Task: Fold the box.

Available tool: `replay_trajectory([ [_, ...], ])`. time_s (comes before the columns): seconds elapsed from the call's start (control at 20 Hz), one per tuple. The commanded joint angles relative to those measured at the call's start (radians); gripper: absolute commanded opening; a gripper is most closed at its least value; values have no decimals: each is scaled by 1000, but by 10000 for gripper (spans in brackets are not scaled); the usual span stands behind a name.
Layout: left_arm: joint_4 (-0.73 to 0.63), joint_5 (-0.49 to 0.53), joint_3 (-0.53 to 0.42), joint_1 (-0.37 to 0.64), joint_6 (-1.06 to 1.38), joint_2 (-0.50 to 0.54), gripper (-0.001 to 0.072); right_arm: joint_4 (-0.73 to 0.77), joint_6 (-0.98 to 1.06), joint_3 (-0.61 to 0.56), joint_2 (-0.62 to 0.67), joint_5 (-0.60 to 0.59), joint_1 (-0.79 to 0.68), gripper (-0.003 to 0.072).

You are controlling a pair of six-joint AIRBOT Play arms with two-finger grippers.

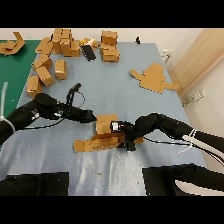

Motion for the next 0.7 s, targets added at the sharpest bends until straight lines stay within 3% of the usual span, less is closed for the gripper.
replay_trajectory([
  [0.0,-7,-103,-10,99,249,149,6,0,0,0,1,0,0,582],
  [0.15,125,-124,-77,111,286,304,5,0,0,0,1,0,0,582],
  [0.35,429,-95,-202,-15,280,507,10,0,0,0,1,0,0,582],
  [0.55,492,-82,-242,-85,277,525,37,0,0,0,1,0,0,582],
  [0.65,539,-81,-242,-114,311,491,657,0,0,0,1,0,0,582],
])
